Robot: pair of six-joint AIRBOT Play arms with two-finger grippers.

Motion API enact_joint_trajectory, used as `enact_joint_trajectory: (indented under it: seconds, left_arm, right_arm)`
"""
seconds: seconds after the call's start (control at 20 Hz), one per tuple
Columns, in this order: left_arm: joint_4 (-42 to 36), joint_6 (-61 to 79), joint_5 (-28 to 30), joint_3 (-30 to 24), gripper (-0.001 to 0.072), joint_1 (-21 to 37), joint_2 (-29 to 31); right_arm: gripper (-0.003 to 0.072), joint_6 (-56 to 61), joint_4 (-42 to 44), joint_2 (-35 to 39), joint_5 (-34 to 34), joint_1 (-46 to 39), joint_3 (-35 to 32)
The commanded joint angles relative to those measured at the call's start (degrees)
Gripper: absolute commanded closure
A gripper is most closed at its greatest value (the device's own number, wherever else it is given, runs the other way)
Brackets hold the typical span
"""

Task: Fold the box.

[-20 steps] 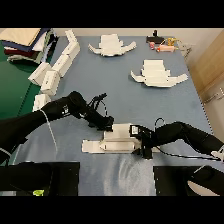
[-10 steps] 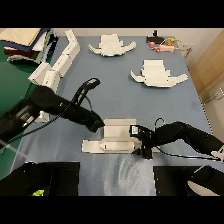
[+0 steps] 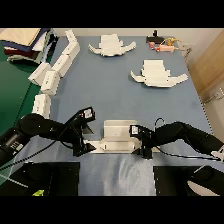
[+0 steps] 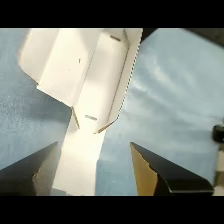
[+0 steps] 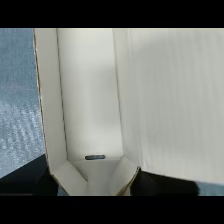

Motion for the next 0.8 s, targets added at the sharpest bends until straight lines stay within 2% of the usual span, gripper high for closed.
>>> enact_joint_trajectory:
  seconds: [0.0, 0.15, 0.35, 0.45, 0.6, 0.65, 0.7, 0.75]
  left_arm:
    - [0.26, 12.48, 5.57, -3.56, 0.0027, 0.04, -2.43]
    - [-1.62, 18.03, 6.49, -3.65, 0.0028, 0.07, -6.43]
    - [-8.15, 27.56, 9.11, -3.65, 0.0030, -1.92, -12.22]
    - [-9.18, 30.67, 9.38, -3.65, 0.0168, -3.58, -14.73]
    - [-9.53, 30.53, 11.43, -3.65, 0.0223, -5.62, -17.84]
    - [-9.88, 30.56, 12.00, -3.56, 0.0388, -6.10, -18.53]
    - [-10.14, 30.53, 12.94, -3.52, 0.0426, -6.58, -19.06]
    - [-11.04, 30.45, 14.25, -3.52, 0.0433, -7.17, -19.45]
  right_arm:
    - [0.0167, 0.02, 0.02, -0.04, 0.04, 0.04, -0.02]
    - [0.0167, 0.02, 0.02, -0.04, 0.02, 0.04, -0.02]
    - [0.0167, 0.02, 0.02, -0.04, 0.02, 0.04, -0.02]
    - [0.0167, 0.02, 0.02, -0.04, 0.04, 0.04, -0.02]
    - [0.0167, 0.02, 0.02, -0.04, 0.02, 0.04, -0.02]
    - [0.0167, 0.02, 0.00, -0.04, 0.02, 0.04, -0.02]
    - [0.0167, 0.02, 0.00, -0.04, 0.02, 0.04, -0.02]
    - [0.0168, 0.02, 0.02, -0.04, 0.04, 0.04, -0.02]
